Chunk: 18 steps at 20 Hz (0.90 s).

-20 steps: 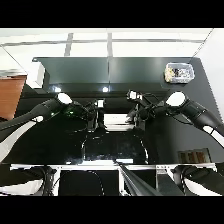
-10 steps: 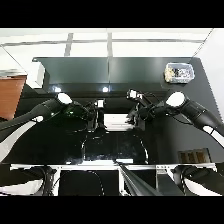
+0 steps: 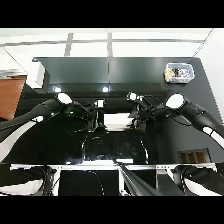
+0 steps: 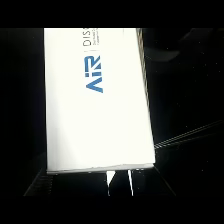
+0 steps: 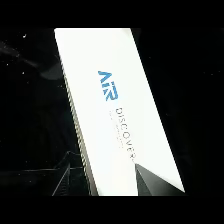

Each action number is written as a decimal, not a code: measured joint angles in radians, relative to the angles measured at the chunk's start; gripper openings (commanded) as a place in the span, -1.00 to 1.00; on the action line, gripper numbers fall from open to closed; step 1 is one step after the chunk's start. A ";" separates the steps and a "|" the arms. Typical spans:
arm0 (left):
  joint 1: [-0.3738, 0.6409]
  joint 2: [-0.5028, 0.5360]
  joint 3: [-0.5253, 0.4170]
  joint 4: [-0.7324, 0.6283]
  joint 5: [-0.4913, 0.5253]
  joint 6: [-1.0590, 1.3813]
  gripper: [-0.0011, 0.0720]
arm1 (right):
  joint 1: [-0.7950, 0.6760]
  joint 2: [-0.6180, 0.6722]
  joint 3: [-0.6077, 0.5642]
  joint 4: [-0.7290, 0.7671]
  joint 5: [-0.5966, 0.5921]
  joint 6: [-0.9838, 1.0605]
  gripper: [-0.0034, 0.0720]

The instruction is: Fold the box and place the chain.

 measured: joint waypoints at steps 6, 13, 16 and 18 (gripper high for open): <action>0.000 0.000 0.000 0.000 0.000 0.001 0.34 | -0.002 0.065 0.033 0.002 0.002 0.219 -0.21; 0.000 0.000 0.000 0.000 0.000 0.001 0.34 | 0.001 0.062 0.033 0.100 0.023 0.584 -0.86; 0.000 0.000 0.000 0.000 0.000 0.001 0.34 | 0.002 -0.006 0.031 0.166 0.021 0.677 -0.86; 0.000 0.000 0.000 0.000 0.000 0.001 0.34 | 0.002 -0.058 0.031 0.191 0.022 0.705 -0.86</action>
